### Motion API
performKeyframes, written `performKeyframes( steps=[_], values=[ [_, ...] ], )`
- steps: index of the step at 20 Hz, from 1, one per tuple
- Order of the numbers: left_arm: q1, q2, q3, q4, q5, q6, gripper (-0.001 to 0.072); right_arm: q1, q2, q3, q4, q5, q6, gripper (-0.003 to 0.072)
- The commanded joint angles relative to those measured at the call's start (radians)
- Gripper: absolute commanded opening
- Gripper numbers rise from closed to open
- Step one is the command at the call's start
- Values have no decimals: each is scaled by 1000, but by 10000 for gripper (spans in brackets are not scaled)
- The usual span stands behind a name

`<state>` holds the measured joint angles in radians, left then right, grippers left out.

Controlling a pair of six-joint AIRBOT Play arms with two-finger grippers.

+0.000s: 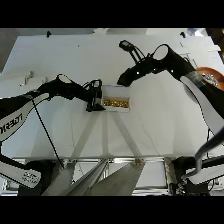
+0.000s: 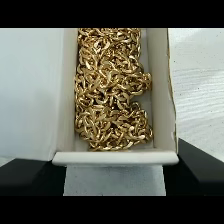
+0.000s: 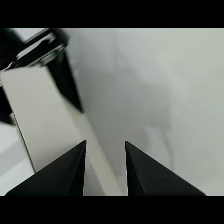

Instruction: Fold the box and place the chain.

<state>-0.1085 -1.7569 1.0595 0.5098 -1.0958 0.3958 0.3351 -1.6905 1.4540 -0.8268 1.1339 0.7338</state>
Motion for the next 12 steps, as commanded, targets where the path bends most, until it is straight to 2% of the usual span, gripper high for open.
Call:
performKeyframes(
  steps=[1,6,12],
  values=[
    [1,0,0,0,0,0,464,2,-26,11,108,170,-94,281],
    [1,0,0,0,0,0,464,55,-25,11,114,224,-275,282],
    [1,0,0,0,0,0,464,146,-23,11,-101,85,-305,283]
  ],
)
